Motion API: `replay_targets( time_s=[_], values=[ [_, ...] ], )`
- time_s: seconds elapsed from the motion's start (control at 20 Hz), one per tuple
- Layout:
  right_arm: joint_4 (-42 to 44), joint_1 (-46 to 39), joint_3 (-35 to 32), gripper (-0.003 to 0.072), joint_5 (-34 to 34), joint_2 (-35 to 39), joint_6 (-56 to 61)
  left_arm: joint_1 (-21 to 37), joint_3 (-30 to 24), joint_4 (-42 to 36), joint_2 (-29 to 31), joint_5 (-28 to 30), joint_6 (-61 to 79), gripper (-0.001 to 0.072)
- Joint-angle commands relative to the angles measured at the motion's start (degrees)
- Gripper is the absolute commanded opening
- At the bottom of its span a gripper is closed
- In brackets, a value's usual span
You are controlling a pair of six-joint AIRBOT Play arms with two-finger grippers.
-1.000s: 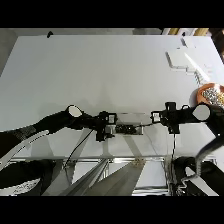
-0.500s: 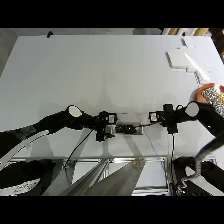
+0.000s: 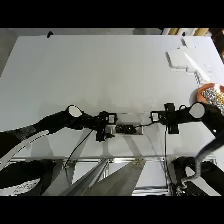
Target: Fold the box and place the chain.
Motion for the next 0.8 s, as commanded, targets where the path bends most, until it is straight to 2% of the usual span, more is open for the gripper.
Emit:
replay_targets(
  time_s=[0.0,0.15,0.35,0.55,0.75],
  values=[
    [9.62,0.37,0.07,0.0015,5.73,8.70,0.48,0.02,-0.02,0.00,0.04,0.00,0.02,0.0271],
    [16.81,6.01,0.04,0.0015,7.08,13.38,-0.13,0.02,-0.02,0.02,0.04,0.02,0.02,0.0271],
    [27.93,17.27,0.04,0.0015,-2.32,13.42,0.00,0.02,-0.02,0.00,0.04,0.00,0.02,0.0272],
    [29.77,29.59,0.04,0.0015,-14.12,11.04,0.02,0.02,-0.02,0.00,0.04,0.00,0.02,0.0271],
    [29.79,34.05,0.04,0.0016,-17.11,4.20,0.44,0.02,-0.02,0.00,0.04,0.00,0.02,0.0271]
  ],
)
